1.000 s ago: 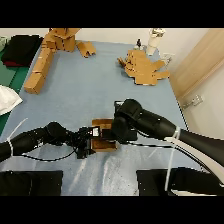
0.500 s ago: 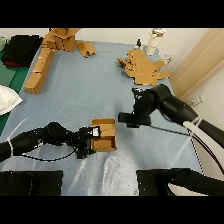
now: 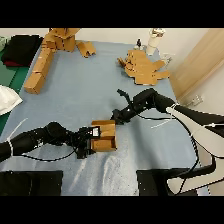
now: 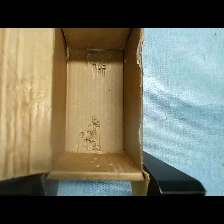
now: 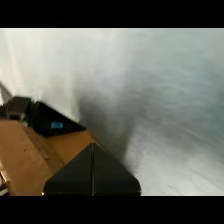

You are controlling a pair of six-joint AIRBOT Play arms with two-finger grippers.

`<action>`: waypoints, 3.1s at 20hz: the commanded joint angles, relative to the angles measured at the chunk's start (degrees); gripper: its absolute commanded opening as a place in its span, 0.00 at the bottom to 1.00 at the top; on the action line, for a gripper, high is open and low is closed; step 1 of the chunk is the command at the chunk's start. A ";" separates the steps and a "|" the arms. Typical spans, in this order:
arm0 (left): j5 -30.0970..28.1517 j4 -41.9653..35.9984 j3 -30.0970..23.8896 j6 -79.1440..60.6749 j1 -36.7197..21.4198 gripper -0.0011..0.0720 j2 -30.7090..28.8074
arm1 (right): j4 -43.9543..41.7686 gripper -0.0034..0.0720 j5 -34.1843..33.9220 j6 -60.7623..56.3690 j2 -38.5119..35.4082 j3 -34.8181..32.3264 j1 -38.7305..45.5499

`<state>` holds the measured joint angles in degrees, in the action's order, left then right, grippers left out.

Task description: Fold the box.

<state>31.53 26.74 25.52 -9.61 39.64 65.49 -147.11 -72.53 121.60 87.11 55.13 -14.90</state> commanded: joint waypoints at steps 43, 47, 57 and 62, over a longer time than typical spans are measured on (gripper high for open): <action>-0.02 0.02 0.02 0.00 0.02 0.71 0.00 | 35.32 0.72 48.72 42.58 -38.25 -30.08 -35.58; -0.02 0.02 0.02 0.00 0.02 0.71 0.00 | 36.57 0.52 48.94 41.99 -39.19 -30.08 -37.66; -0.02 0.02 0.02 -0.02 0.02 0.71 0.00 | 36.57 0.34 48.48 41.27 -42.14 -30.08 -39.54; -0.02 0.02 0.02 0.00 0.02 0.71 0.00 | 37.03 0.34 48.74 41.27 -43.21 -30.08 -39.52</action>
<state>31.55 26.79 25.54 -9.65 39.64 65.49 -110.41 -23.94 162.91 44.42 25.04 -54.33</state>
